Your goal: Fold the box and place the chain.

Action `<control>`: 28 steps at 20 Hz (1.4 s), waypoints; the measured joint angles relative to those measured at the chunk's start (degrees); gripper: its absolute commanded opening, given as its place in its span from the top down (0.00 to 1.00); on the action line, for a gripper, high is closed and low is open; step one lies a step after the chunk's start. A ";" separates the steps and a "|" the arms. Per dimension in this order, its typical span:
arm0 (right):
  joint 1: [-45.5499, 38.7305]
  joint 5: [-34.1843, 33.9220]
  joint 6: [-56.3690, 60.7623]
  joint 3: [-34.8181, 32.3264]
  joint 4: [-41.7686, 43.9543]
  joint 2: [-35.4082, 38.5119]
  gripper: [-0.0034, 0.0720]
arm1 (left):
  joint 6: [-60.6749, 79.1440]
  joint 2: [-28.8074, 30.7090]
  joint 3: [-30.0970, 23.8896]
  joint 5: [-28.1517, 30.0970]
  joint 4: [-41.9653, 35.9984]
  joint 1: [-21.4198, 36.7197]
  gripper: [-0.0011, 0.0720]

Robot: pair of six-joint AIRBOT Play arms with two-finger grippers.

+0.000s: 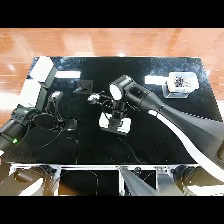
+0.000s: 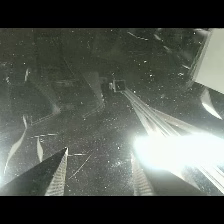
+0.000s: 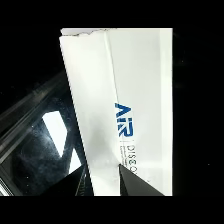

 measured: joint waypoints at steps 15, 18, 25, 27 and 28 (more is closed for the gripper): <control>0.00 -2.25 1.57 -0.15 1.53 -0.48 0.57 | 0.00 0.00 0.00 0.00 -0.02 0.00 0.30; -0.31 -1.25 3.58 -0.17 1.49 0.52 0.57 | 0.00 0.00 0.00 0.00 -0.02 0.00 0.29; -6.10 -1.77 16.11 -3.32 2.49 8.48 0.91 | 0.00 0.00 0.00 0.07 -0.20 0.00 0.29; -9.64 -7.28 22.45 -11.65 5.66 15.52 0.91 | 0.02 0.00 0.02 0.11 -0.24 0.00 0.30; -11.13 -12.55 25.88 -17.88 9.20 20.06 0.91 | 0.00 0.00 0.00 0.11 -0.46 0.00 0.30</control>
